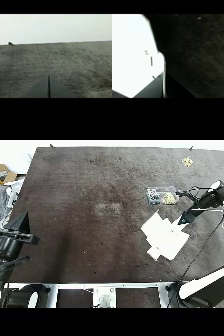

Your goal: Fold the box and place the chain.

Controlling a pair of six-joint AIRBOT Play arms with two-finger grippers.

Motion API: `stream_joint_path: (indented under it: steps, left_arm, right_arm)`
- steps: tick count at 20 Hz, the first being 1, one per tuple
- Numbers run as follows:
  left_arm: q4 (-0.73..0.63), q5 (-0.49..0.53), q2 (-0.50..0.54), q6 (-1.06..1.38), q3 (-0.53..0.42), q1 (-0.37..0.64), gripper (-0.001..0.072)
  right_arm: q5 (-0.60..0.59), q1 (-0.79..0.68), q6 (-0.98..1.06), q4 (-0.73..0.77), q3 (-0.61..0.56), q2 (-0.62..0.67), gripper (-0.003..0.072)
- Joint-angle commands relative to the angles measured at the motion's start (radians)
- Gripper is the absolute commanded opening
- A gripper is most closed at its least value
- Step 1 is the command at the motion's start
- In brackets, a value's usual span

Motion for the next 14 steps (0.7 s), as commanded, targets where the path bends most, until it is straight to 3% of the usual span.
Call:
stream_joint_path:
  steps: [1, 7, 9, 14]
  left_arm:
    - [0.000, 0.000, 0.001, 0.000, 0.000, 0.000, 0.0010]
    - [0.000, 0.000, 0.001, 0.000, 0.000, 0.000, 0.0011]
    - [0.000, 0.000, 0.001, 0.000, 0.000, 0.000, 0.0011]
    - [0.000, 0.000, 0.001, 0.000, 0.000, 0.000, 0.0010]
  right_arm:
    - [0.112, -0.050, 0.039, 0.182, -0.023, 0.023, 0.0002]
    - [0.041, -0.037, 0.134, 0.476, -0.278, 0.227, 0.0002]
    - [-0.066, 0.008, 0.173, 0.572, -0.400, 0.305, 0.0002]
    - [-0.506, 0.261, 0.294, 0.858, -0.666, 0.447, 0.0002]
